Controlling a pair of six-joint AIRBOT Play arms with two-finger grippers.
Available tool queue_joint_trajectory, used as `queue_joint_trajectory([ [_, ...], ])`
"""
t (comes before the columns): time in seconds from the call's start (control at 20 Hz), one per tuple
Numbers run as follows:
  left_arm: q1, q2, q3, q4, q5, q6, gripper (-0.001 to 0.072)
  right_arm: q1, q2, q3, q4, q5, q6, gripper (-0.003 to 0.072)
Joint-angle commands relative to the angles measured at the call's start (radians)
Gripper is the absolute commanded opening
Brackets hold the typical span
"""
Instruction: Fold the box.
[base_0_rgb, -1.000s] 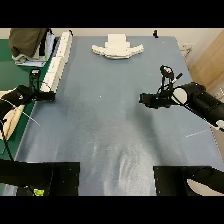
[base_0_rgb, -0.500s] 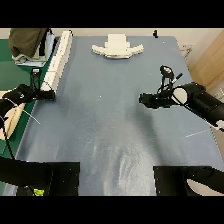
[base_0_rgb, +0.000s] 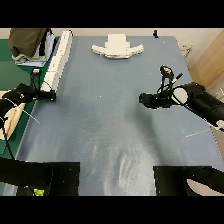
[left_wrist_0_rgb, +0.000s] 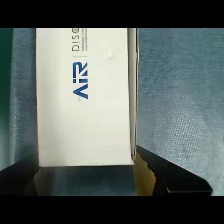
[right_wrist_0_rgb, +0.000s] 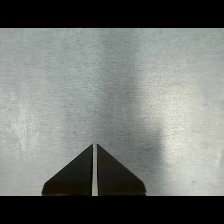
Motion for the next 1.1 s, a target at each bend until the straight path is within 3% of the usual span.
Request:
queue_joint_trajectory([
  [0.0, 0.02, 0.047, 0.001, 0.022, -0.099, 0.0, 0.0699, 0.001, 0.0, 0.001, 0.005, 0.003, 0.0, 0.004],
  [0.35, 0.113, 0.314, 0.002, 0.234, -0.485, -0.103, 0.0698, 0.001, 0.0, 0.001, 0.007, 0.039, -0.005, 0.0041],
  [0.4, 0.108, 0.348, 0.008, 0.226, -0.554, -0.114, 0.0637, 0.001, 0.0, 0.001, 0.024, 0.039, -0.022, 0.0041],
  [0.5, 0.051, 0.393, 0.045, 0.22, -0.722, -0.128, 0.0014, 0.001, -0.011, 0.014, 0.073, 0.049, -0.126, 0.004],
  [0.6, -0.062, 0.401, 0.103, 0.219, -0.803, -0.206, 0.0013, 0.003, -0.05, 0.064, 0.08, 0.078, -0.166, 0.004],
  [0.8, -0.377, 0.354, 0.249, 0.219, -0.757, -0.375, 0.0014, 0.003, -0.171, 0.212, 0.083, 0.105, -0.208, 0.004],
  [0.95, -0.499, 0.243, 0.327, 0.213, -0.753, -0.503, 0.0013, 0.003, -0.264, 0.32, 0.083, 0.152, -0.228, 0.004],
  [1.05, -0.527, 0.174, 0.341, 0.13, -0.74, -0.519, 0.0013, 0.013, -0.312, 0.367, 0.073, 0.145, -0.248, 0.004],
])
